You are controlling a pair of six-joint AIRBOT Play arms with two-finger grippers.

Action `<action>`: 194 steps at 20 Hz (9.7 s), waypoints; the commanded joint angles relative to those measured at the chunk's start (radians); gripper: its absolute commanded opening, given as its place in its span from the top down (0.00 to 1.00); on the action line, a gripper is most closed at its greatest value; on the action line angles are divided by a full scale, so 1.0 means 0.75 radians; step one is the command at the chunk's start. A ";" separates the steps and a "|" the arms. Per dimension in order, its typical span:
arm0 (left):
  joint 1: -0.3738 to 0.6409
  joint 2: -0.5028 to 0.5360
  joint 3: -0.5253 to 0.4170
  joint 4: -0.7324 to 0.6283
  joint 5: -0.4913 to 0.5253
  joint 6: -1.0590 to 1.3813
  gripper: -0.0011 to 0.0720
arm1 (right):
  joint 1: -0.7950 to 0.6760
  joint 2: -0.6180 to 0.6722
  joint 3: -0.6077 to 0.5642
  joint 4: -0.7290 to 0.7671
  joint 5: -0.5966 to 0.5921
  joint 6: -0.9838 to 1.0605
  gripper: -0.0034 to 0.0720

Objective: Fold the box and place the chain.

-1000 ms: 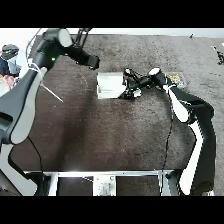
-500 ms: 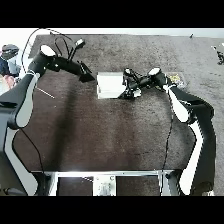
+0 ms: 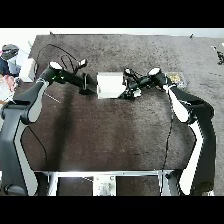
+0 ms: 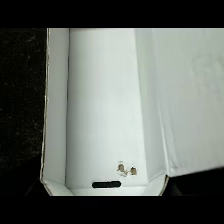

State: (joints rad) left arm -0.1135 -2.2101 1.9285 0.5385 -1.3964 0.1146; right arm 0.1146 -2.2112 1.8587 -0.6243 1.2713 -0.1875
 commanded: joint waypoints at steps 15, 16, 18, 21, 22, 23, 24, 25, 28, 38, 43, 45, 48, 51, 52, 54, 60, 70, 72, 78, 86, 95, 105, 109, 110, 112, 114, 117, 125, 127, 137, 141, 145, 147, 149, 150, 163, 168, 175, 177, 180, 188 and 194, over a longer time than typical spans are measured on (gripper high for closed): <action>-0.061 -0.056 0.001 -0.056 0.031 0.197 0.00 | 0.001 0.000 0.001 0.000 0.001 0.001 0.34; -0.069 -0.057 0.001 -0.061 0.046 0.197 0.00 | 0.001 0.000 0.001 0.000 0.001 0.001 0.34; -0.091 -0.058 0.001 -0.060 0.086 0.197 0.00 | 0.001 0.000 0.001 0.000 0.001 0.001 0.34; -0.112 -0.073 0.001 -0.057 0.143 0.197 0.00 | 0.001 0.000 0.001 0.000 0.001 0.001 0.34; -0.113 -0.080 0.001 -0.054 0.142 0.196 0.00 | 0.001 0.000 0.001 0.000 0.001 0.001 0.34; -0.113 -0.089 0.001 -0.055 0.141 0.196 0.00 | 0.001 0.000 0.001 0.000 0.001 0.001 0.34; -0.113 -0.096 0.001 -0.055 0.141 0.192 0.00 | 0.001 0.000 0.001 0.000 0.001 0.001 0.34; -0.113 -0.098 0.001 -0.055 0.141 0.193 0.00 | 0.001 0.000 0.001 0.000 0.001 0.001 0.34; -0.119 -0.100 0.001 -0.071 0.142 0.195 0.00 | 0.001 0.000 0.001 0.000 0.000 0.001 0.34; -0.120 -0.100 0.001 -0.046 0.142 0.127 0.00 | 0.001 0.000 0.001 0.000 0.001 0.001 0.34; -0.120 -0.100 0.001 -0.046 0.142 0.127 0.38 | 0.001 0.000 0.001 0.000 0.001 0.001 0.34; -0.120 -0.100 0.001 -0.046 0.141 0.127 0.38 | 0.001 0.000 0.001 0.000 0.001 0.001 0.34; -0.120 -0.100 0.001 -0.046 0.141 0.127 0.38 | 0.001 0.000 0.001 0.000 0.001 0.001 0.34; -0.120 -0.100 0.001 -0.051 0.138 0.127 0.38 | 0.001 0.000 0.001 0.000 0.001 0.001 0.34; -0.120 -0.100 0.001 -0.051 0.138 0.127 0.38 | 0.001 0.000 0.001 0.000 0.001 0.001 0.34; -0.120 -0.100 0.001 -0.051 0.138 0.127 0.38 | 0.001 0.000 0.001 0.000 0.001 0.001 0.34; -0.120 -0.100 0.001 -0.051 0.138 0.127 0.38 | 0.001 0.000 0.001 0.000 0.001 0.001 0.34; -0.120 -0.100 0.001 -0.062 0.137 0.127 0.38 | 0.001 0.000 0.001 0.000 0.001 0.001 0.34; -0.121 -0.100 0.001 -0.062 0.137 0.127 0.38 | 0.001 0.000 0.001 0.000 0.000 0.001 0.34; -0.120 -0.100 0.001 -0.061 0.137 0.127 0.38 | -0.004 0.012 0.002 0.033 0.001 0.023 0.00; -0.120 -0.100 0.001 -0.061 0.137 0.127 0.38 | -0.005 0.113 0.002 -0.216 0.001 0.046 0.00; -0.120 -0.100 0.001 -0.061 0.137 0.127 0.38 | -0.072 0.303 0.002 -0.326 0.010 0.233 0.01; -0.121 -0.100 0.001 -0.061 0.138 0.127 0.38 | 0.036 0.268 0.001 0.127 -0.099 0.485 0.95; -0.120 -0.100 0.001 -0.061 0.138 0.127 0.38 | 0.035 0.248 0.001 0.095 -0.300 0.490 0.95; -0.121 -0.100 0.001 -0.061 0.138 0.127 0.38 | 0.035 0.239 0.001 0.079 -0.325 0.491 0.95; -0.120 -0.100 0.001 -0.061 0.138 0.127 0.38 | 0.036 0.203 0.001 0.078 -0.326 0.491 0.95; -0.120 -0.100 0.001 -0.061 0.139 0.127 0.38 | 0.036 0.161 0.001 0.046 -0.319 0.491 0.95; -0.120 -0.100 0.001 -0.061 0.139 0.127 0.38 | 0.036 0.134 0.001 0.004 -0.319 0.490 0.95; -0.120 -0.100 0.001 -0.061 0.138 0.127 0.38 | 0.034 0.192 0.002 0.000 -0.320 0.486 0.95; -0.120 -0.100 0.001 -0.061 0.138 0.127 0.38 | 0.026 0.271 0.002 -0.001 -0.302 0.487 0.95; -0.120 -0.100 0.001 -0.061 0.138 0.127 0.38 | -0.008 0.398 0.001 -0.517 0.066 0.484 0.02; -0.120 -0.100 0.001 -0.062 0.138 0.127 0.38 | 0.022 0.283 0.001 -0.537 -0.015 0.365 0.02; -0.120 -0.100 0.001 -0.062 0.138 0.127 0.38 | 0.069 0.232 0.001 -0.535 -0.051 0.365 0.02; -0.121 -0.100 0.001 -0.061 0.138 0.127 0.38 | 0.085 0.219 0.001 -0.535 -0.050 0.369 0.02; -0.120 -0.100 0.001 -0.061 0.138 0.127 0.38 | 0.091 0.219 0.001 -0.534 -0.050 0.376 0.23; -0.121 -0.101 0.001 -0.061 0.138 0.127 0.38 | 0.091 0.219 0.001 -0.535 -0.050 0.382 0.27; -0.121 -0.111 0.001 -0.061 0.140 0.127 0.38 | 0.098 0.219 0.001 -0.410 0.006 0.421 0.57; -0.120 -0.111 0.001 -0.060 0.140 0.127 0.38 | 0.103 0.212 0.001 -0.379 -0.004 0.420 0.57; -0.120 -0.111 0.001 -0.061 0.140 0.127 0.38 | 0.116 0.182 0.001 -0.348 -0.005 0.415 0.57; -0.120 -0.111 0.001 -0.061 0.140 0.127 0.38 | 0.116 0.181 0.001 -0.347 -0.005 0.415 0.56; -0.120 -0.111 0.001 -0.061 0.140 0.127 0.38 | 0.116 0.181 0.001 -0.349 -0.006 0.415 0.12; -0.120 -0.110 0.001 -0.061 0.140 0.127 0.38 | 0.073 0.207 0.002 -0.457 0.069 0.629 0.85; -0.120 -0.110 0.001 -0.061 0.140 0.127 0.38 | -0.074 0.309 0.002 -0.544 0.179 1.401 0.95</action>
State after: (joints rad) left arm -0.2035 -2.2925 1.9293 0.4927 -1.2915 0.2092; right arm 0.1070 -2.0113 1.8591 -1.0065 1.3628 0.5655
